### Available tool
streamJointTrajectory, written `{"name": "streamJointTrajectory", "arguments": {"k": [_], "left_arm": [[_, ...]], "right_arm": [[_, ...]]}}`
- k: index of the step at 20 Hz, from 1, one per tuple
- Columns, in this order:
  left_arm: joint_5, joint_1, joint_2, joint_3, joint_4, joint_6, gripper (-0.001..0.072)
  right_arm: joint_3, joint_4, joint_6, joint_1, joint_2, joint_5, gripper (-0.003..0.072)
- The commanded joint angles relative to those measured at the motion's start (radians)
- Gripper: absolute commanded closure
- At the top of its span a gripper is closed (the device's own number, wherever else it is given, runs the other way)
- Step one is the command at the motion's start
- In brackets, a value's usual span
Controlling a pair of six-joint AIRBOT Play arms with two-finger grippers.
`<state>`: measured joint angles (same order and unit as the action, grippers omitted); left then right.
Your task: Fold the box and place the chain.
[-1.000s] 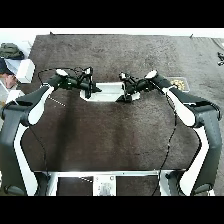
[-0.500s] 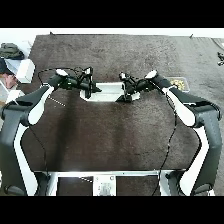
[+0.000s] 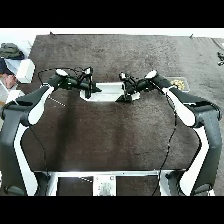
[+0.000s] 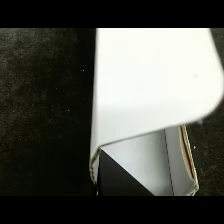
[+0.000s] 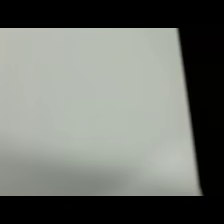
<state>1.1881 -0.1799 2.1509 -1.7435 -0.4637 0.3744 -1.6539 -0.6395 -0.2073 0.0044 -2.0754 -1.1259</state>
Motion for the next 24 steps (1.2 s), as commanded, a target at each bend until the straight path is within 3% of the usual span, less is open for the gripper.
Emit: {"name": "streamJointTrajectory", "arguments": {"k": [1, 2, 3, 13, 18, 19, 20, 24], "left_arm": [[0.005, 0.000, 0.000, 0.000, 0.001, 0.000, 0.0691], [0.005, 0.000, 0.000, 0.000, 0.001, 0.000, 0.0488], [0.005, 0.000, -0.001, 0.000, 0.005, -0.006, 0.0335], [0.045, 0.073, -0.106, -0.004, 0.022, -0.038, 0.0358], [0.156, 0.124, -0.152, -0.016, 0.020, -0.088, 0.0361], [0.172, 0.123, -0.157, -0.016, 0.013, -0.096, 0.0452], [0.195, 0.123, -0.161, -0.016, -0.006, -0.097, 0.0608], [0.254, 0.107, -0.163, -0.016, -0.027, -0.169, 0.0700]], "right_arm": [[-0.001, 0.000, 0.000, 0.000, 0.000, 0.000, 0.0477], [-0.001, 0.000, 0.000, 0.000, 0.000, 0.000, 0.0477], [-0.001, 0.000, 0.000, 0.000, 0.000, 0.000, 0.0477], [-0.001, 0.000, 0.000, 0.000, 0.000, 0.000, 0.0477], [-0.001, 0.000, 0.000, 0.000, 0.000, 0.000, 0.0476], [-0.001, 0.000, 0.000, 0.000, 0.000, 0.000, 0.0477], [-0.001, 0.000, 0.000, 0.000, 0.000, 0.000, 0.0477], [-0.001, 0.000, 0.000, 0.000, 0.000, 0.000, 0.0477]]}}
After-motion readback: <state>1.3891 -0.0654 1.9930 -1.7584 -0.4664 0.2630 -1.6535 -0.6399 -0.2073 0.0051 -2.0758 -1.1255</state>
